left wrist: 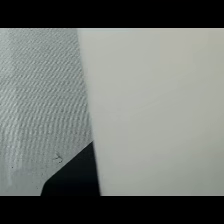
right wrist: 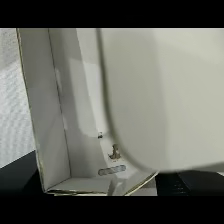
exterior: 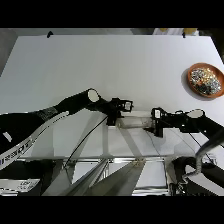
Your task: Fold the box and place the chain.
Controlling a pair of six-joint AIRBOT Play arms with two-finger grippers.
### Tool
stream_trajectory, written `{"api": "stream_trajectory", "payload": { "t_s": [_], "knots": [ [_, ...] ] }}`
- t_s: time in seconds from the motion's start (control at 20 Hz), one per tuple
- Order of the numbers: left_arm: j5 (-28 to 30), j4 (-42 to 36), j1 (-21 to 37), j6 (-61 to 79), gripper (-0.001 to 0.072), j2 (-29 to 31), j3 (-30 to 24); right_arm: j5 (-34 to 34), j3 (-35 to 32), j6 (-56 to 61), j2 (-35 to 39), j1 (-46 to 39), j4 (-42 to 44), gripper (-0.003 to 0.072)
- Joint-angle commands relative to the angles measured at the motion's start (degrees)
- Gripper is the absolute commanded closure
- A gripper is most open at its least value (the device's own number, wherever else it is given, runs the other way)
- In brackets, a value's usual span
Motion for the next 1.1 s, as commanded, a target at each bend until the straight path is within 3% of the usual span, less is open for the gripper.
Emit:
{"api": "stream_trajectory", "payload": {
  "t_s": [0.0,1.05],
  "knots": [
    [0.0,0.0,0.0,0.0,0.0697,0.0,0.0,0.2,0.0,-0.2,-0.1,0.0,0.5,0.0156],
    [0.0,0.0,0.0,0.0,0.0697,0.0,0.0,0.0,0.0,-0.2,-1.0,1.1,-0.1,0.0170]
  ]
}}
